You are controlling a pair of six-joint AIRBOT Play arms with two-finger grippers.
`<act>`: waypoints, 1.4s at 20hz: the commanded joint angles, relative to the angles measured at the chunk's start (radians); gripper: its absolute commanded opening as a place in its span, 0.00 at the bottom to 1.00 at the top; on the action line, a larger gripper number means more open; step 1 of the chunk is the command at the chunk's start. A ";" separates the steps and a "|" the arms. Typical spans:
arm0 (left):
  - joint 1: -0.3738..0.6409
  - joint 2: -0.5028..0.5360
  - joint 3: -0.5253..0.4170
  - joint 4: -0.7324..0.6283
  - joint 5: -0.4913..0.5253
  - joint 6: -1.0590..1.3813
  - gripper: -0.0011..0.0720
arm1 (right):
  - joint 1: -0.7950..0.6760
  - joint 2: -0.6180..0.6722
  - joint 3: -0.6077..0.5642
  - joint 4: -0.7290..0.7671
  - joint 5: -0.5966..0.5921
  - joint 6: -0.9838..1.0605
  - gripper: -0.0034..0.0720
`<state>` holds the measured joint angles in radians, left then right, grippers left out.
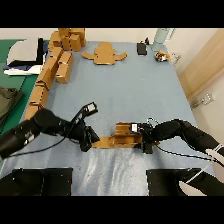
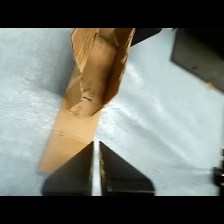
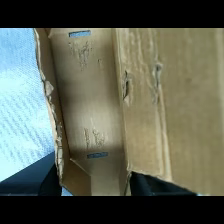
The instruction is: Fold the box.
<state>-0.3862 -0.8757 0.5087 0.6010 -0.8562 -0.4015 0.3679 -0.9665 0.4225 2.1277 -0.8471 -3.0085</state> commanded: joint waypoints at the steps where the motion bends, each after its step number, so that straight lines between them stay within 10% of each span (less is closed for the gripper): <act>1: -0.091 0.065 -0.117 -0.043 0.238 0.190 0.91 | 0.000 0.000 0.000 0.000 0.000 0.000 0.67; 14: -0.187 -0.242 0.031 -0.106 0.209 0.390 0.91 | 0.000 0.000 0.000 0.000 0.000 0.000 0.67; 16: -0.201 -0.269 0.039 -0.164 0.211 0.475 0.71 | 0.000 0.000 0.000 0.000 0.000 0.000 0.67; 24: -0.219 -0.303 0.041 -0.213 0.280 0.543 0.70 | 0.000 0.000 0.000 0.000 0.000 0.000 0.67; 25: -0.219 -0.303 0.041 -0.212 0.292 0.544 0.51 | 0.000 0.000 0.000 0.000 0.000 0.000 0.67; 28: -0.219 -0.303 0.041 -0.213 0.323 0.544 0.47 | 0.000 0.000 0.000 0.000 0.000 0.000 0.67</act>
